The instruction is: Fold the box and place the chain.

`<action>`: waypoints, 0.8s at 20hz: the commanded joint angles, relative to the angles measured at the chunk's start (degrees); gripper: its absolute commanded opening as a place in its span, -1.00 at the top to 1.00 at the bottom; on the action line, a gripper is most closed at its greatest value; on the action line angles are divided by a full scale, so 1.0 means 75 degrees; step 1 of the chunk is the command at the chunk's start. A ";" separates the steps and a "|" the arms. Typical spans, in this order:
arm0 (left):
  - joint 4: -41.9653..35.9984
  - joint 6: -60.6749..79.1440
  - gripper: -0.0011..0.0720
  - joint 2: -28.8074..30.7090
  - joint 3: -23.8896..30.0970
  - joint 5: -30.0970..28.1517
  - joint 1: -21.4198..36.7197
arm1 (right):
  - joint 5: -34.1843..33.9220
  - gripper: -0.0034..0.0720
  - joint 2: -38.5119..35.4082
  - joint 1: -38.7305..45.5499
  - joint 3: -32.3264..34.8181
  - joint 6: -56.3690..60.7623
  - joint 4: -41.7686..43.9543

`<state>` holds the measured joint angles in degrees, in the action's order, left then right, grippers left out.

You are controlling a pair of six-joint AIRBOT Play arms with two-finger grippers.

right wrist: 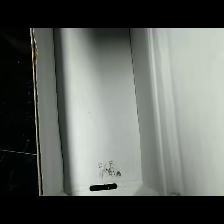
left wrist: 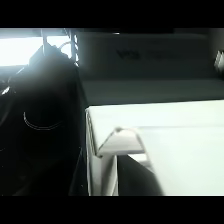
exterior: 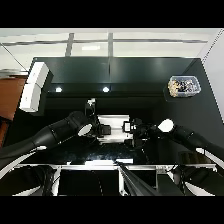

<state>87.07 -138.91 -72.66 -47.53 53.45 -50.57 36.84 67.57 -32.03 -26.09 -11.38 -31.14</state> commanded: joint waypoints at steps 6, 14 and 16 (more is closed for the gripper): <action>0.0204 -0.0233 0.22 -0.0385 -0.0213 0.0353 -0.0035 | 0.0000 -0.55 0.0000 -0.0009 -0.0006 0.0000 0.0000; 0.0332 -0.0312 0.34 -0.0425 -0.0332 0.0350 -0.0035 | 0.0000 -0.55 0.0000 -0.0009 -0.0006 0.0000 0.0000; 0.0329 -0.0312 0.34 -0.0513 -0.0405 0.0373 -0.0035 | 0.0000 -0.55 0.0000 -0.0009 -0.0006 0.0000 0.0000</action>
